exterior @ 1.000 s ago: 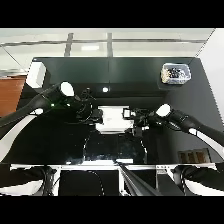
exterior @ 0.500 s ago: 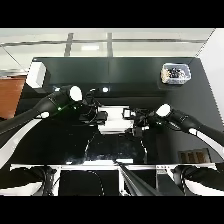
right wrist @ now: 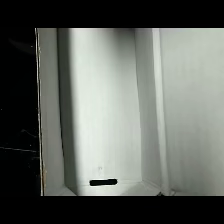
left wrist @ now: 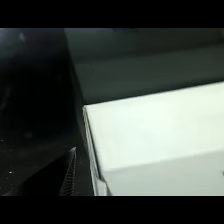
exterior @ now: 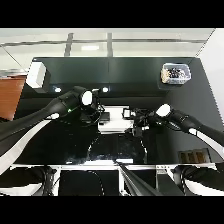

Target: Fold the box and place the chain.

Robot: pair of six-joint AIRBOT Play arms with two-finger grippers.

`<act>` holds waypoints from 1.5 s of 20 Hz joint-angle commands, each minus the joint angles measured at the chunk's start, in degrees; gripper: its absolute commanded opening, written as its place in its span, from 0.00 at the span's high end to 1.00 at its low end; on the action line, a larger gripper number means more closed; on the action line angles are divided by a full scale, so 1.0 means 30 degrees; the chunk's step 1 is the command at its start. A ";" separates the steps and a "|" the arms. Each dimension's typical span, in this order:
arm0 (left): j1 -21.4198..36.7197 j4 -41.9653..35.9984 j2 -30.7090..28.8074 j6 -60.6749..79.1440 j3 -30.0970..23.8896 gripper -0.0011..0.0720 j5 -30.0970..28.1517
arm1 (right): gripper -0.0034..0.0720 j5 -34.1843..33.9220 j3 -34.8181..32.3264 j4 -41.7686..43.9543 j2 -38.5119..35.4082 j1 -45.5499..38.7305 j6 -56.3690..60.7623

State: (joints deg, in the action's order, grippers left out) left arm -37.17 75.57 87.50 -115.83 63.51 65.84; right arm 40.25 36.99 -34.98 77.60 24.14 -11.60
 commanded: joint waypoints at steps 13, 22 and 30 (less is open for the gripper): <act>-0.1763 0.2404 0.0583 -0.4481 0.0685 0.95 0.0561 | 0.55 0.0007 0.0007 0.0007 0.0000 0.0007 0.0007; -0.1763 0.2601 0.0583 -0.4473 0.0962 0.95 0.0576 | 0.55 0.0000 0.0007 0.0007 0.0000 0.0007 0.0007; -0.1763 0.2579 0.0583 -0.4437 0.0962 0.95 0.0729 | 0.02 0.0459 0.0007 -0.1464 -0.0634 -0.0058 0.0678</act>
State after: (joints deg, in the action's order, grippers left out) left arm -42.44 83.31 89.23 -129.25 66.32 67.88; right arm 40.29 36.99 -36.05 76.93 24.08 -10.92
